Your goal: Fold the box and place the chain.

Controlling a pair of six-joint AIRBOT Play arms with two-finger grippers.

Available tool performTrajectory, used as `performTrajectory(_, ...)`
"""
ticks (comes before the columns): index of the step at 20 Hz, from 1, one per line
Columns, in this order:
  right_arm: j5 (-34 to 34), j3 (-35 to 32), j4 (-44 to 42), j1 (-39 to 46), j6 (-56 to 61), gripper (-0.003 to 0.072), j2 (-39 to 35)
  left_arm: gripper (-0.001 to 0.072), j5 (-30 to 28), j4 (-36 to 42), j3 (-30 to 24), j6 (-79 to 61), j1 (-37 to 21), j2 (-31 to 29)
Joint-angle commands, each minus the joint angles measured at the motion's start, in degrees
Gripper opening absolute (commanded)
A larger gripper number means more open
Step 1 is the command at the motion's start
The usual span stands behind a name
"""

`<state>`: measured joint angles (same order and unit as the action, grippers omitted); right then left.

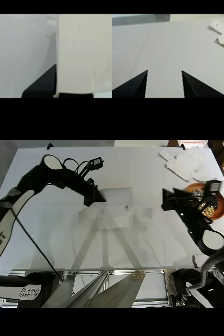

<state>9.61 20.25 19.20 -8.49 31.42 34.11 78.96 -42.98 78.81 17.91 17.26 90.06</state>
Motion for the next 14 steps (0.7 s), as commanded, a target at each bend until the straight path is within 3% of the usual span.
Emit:
performTrajectory(1, 2.97, 0.09, 0.0, -0.07, 0.0, 0.0462, -3.5, -0.0007, 3.54, -4.07, -1.11, -4.17, -0.13, -2.51)
performTrajectory(4, 1.97, 0.09, -0.15, -0.07, 0.0, 0.0462, -3.5, -0.0007, 2.32, -3.98, -1.46, -8.74, -0.02, 0.26)
performTrajectory(10, 0.24, 0.09, -0.13, -0.07, 0.0, 0.0462, -3.5, -0.0005, -8.55, 4.22, -1.46, -12.04, 0.0, 7.43)
performTrajectory(14, 0.24, 0.09, -0.13, -0.07, 0.0, 0.0462, -3.5, -0.0005, -8.94, 5.77, -1.46, -18.62, 0.37, 11.61)
